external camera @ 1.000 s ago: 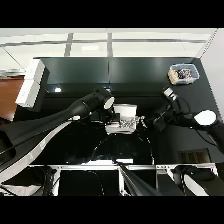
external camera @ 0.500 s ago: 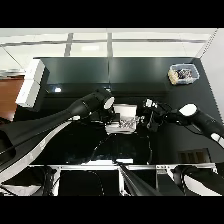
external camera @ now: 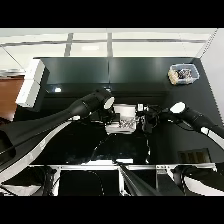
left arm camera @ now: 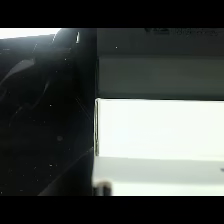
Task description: Fold the box and place the chain.
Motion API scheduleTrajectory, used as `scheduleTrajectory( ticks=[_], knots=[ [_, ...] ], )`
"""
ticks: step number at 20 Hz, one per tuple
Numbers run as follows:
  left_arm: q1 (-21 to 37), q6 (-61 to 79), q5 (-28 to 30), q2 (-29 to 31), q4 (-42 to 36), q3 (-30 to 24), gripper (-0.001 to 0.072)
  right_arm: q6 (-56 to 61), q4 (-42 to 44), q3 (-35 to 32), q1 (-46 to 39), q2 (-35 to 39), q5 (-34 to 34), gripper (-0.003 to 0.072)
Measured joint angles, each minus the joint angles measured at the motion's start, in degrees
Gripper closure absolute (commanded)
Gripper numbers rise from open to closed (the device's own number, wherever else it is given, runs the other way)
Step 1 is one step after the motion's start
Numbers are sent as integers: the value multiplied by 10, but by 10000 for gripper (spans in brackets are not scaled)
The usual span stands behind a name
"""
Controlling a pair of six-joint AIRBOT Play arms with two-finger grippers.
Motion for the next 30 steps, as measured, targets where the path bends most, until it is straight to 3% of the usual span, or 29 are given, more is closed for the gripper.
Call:
scheduleTrajectory(
  ticks=[1,2,3,4,10,17,22,26,29,30],
  knots=[
    [0,0,0,0,0,0,681,5,-6,0,1,0,0,104],
    [0,0,0,0,0,0,681,13,-15,0,2,-1,-2,276],
    [0,0,0,0,0,0,681,21,-21,0,2,-1,-4,510],
    [0,0,0,0,0,0,681,31,-30,1,2,0,-6,664],
    [0,0,-1,0,0,0,681,109,-70,0,-5,48,-12,660],
    [0,0,0,0,0,0,681,316,-71,12,-17,202,47,660],
    [0,0,0,0,0,0,681,383,77,23,-18,299,76,660],
    [0,0,-1,0,0,0,681,399,210,25,-18,322,85,660],
    [0,0,-1,0,0,0,681,405,254,25,-16,325,87,654],
    [0,0,-1,0,0,0,681,411,254,25,-14,323,87,506]
  ],
)
